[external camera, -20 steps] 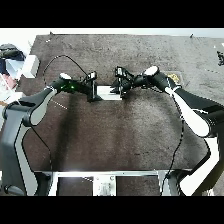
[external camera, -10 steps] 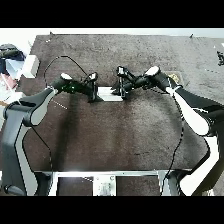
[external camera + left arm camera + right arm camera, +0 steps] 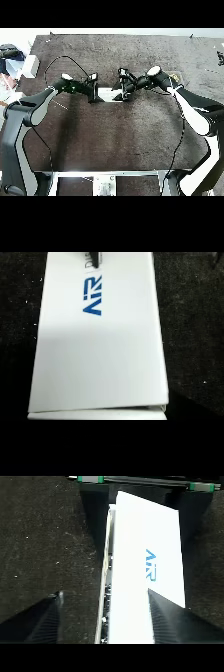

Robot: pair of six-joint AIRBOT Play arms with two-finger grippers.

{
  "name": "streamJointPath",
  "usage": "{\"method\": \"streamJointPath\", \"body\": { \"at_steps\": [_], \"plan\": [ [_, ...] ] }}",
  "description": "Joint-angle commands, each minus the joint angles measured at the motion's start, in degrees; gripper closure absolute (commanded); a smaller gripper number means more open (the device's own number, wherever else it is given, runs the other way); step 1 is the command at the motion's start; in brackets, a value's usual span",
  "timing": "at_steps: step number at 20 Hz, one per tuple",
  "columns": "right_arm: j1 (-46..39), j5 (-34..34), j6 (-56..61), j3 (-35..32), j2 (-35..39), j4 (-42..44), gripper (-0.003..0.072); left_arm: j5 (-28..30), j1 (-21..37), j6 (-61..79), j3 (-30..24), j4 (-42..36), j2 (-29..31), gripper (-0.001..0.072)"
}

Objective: Fold the box and place the chain.

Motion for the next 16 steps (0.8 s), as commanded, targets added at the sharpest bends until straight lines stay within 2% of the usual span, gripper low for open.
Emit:
{"method": "streamJointPath", "body": {
  "at_steps": [1,7,8,9,12,13,14,16],
  "plan": [
    [0.0,-1.1,0.0,0.1,0.7,2.7,0.0164,0.3,0.0,0.0,0.0,-0.1,0.0,0.0306],
    [-1.3,-1.5,-0.1,0.1,1.6,8.6,0.0166,0.3,0.0,0.1,0.0,-0.1,0.0,0.0306],
    [-1.7,-1.1,-0.1,0.1,1.6,9.6,0.0204,0.3,0.0,0.1,0.0,-0.1,0.0,0.0305],
    [-1.9,-0.9,-0.1,0.1,1.6,10.1,0.0279,0.3,0.0,0.1,0.0,-0.1,0.0,0.0306],
    [-2.0,-0.9,-0.1,0.1,1.6,10.5,0.0282,0.3,0.0,0.1,0.0,-0.1,0.0,0.0306],
    [-2.0,-0.9,-0.1,0.1,1.6,11.7,0.0384,0.3,0.0,0.1,0.0,-0.1,0.0,0.0306],
    [-2.0,-0.4,-0.1,0.1,1.6,13.4,0.0415,0.3,0.0,0.1,0.0,-0.1,0.0,0.0306],
    [-2.0,1.2,-0.1,0.1,1.6,16.5,0.0606,0.3,0.0,0.1,0.0,-0.1,0.0,0.0306]
  ]
}}
